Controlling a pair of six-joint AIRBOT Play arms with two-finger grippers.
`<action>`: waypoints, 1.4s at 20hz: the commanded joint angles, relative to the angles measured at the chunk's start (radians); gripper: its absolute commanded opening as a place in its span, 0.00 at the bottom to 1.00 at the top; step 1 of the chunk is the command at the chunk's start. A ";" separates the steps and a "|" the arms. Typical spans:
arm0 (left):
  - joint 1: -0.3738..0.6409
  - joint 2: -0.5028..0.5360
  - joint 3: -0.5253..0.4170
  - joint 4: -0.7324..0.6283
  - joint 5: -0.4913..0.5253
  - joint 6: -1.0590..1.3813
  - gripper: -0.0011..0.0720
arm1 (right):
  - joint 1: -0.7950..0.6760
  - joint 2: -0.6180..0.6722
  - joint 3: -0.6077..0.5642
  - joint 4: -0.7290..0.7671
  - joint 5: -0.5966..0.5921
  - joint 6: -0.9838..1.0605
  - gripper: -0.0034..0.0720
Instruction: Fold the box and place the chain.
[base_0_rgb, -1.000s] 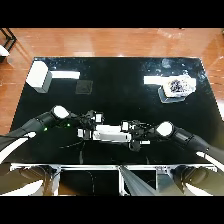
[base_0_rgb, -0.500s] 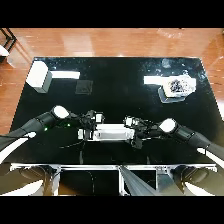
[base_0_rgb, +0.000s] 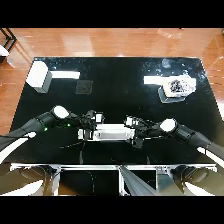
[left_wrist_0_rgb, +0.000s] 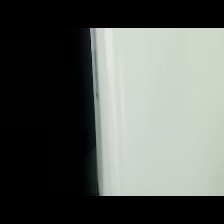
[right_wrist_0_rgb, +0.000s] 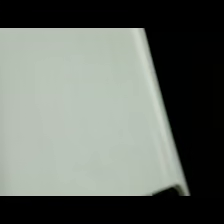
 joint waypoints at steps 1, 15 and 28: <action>0.000 -0.001 0.001 0.000 0.000 0.000 0.04 | 0.000 0.000 0.000 0.000 0.002 0.000 0.98; 0.000 -0.001 0.001 0.000 0.000 0.000 0.04 | 0.035 -0.023 0.021 -0.044 0.025 -0.011 0.98; 0.000 -0.001 0.001 0.000 0.000 0.000 0.04 | 0.037 -0.025 0.022 -0.057 0.022 0.002 0.98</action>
